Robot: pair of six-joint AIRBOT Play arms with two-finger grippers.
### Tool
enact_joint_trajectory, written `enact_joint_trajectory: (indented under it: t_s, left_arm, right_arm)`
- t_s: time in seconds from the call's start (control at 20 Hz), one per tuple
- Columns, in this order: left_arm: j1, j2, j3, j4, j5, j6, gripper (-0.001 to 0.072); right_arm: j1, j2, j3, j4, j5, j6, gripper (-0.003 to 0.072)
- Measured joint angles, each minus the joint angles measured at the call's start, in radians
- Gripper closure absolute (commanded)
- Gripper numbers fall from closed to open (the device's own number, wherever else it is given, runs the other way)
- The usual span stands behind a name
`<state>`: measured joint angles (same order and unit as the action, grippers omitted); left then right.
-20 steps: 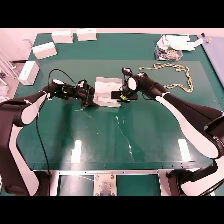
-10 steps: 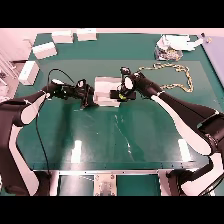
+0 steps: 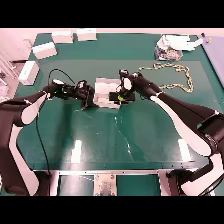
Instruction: Fold the box and place the chain.
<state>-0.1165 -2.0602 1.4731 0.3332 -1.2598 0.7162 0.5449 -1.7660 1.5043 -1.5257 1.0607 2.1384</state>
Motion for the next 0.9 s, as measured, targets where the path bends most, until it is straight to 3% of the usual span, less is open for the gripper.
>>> enact_joint_trajectory:
  t_s: [0.1,0.2,0.6,0.9]
  left_arm:
    - [0.000,0.000,0.000,-0.005,0.008,-0.004,0.0241]
    - [0.002,0.000,0.000,-0.004,0.008,-0.004,0.0241]
    - [0.002,0.000,0.000,-0.002,0.005,-0.004,0.0241]
    - [0.002,0.000,0.000,-0.001,0.003,-0.004,0.0241]
  right_arm:
    - [0.000,0.019,0.000,-0.016,0.005,0.005,0.0342]
    - [-0.002,0.040,0.000,-0.037,0.005,0.008,0.0256]
    - [-0.034,0.142,0.002,-0.148,0.007,-0.004,0.0253]
    - [-0.139,0.250,0.001,-0.229,0.006,-0.294,0.0252]
